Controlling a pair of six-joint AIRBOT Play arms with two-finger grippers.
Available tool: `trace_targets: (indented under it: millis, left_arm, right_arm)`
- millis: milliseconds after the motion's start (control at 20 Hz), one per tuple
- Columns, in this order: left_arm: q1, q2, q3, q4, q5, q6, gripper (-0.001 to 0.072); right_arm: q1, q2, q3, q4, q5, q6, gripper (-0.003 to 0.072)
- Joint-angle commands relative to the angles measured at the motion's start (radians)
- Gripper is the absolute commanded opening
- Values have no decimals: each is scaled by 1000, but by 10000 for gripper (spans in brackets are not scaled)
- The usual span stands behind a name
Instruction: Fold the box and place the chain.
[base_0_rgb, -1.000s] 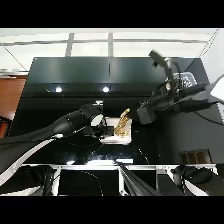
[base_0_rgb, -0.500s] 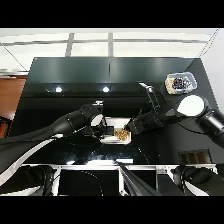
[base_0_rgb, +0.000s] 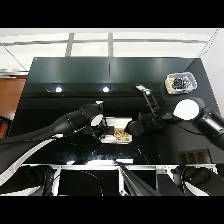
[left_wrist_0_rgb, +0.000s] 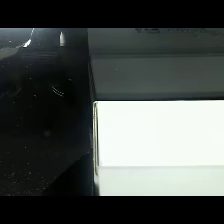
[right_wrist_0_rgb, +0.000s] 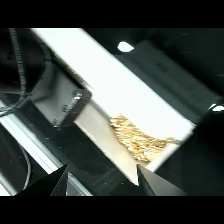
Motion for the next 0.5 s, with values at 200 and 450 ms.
trace_targets:
  millis: [200,450]
  left_arm:
    - [10,2,1,0,-8,5,238]
    - [15,57,60,59,-69,48,486]
  right_arm:
    - [-300,216,37,-166,133,14,504]
    - [-397,240,37,-194,171,14,504]
